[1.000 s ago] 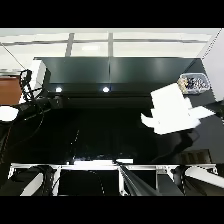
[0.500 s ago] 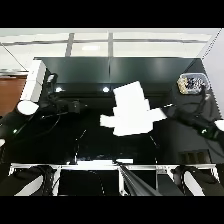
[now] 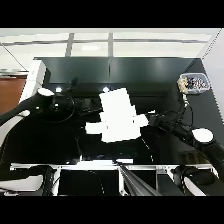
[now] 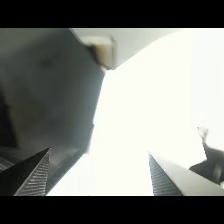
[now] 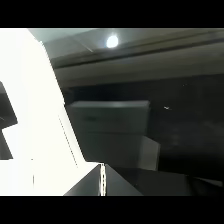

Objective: Fold the box and place the chain.

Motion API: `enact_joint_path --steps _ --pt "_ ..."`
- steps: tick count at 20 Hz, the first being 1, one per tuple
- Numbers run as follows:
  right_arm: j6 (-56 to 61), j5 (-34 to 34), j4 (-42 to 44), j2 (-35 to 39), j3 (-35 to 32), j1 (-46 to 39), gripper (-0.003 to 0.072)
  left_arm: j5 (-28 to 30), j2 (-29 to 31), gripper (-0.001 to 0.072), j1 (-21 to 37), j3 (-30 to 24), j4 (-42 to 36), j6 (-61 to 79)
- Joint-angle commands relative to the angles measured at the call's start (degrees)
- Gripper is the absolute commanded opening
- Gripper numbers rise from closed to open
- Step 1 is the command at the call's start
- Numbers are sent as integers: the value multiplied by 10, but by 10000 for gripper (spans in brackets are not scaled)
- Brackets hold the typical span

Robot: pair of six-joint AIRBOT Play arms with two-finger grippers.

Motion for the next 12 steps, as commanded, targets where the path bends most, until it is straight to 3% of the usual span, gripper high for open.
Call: enact_joint_path --steps 1,6,8,10,12 --pt "0 -15 2 1 -2 15 17 -105 -98 712 -31 43 -66 88" --pt "0 0 2 1 -2 15 17 -207 -158 695 -50 127 -12 128" --pt "0 2 1 1 -2 15 17 -215 -159 687 -51 150 14 129" --pt "0 2 1 1 -2 15 17 -215 -159 508 -54 168 41 146" --pt "0 3 0 1 -2 15 17 -216 -159 251 -54 173 43 176"
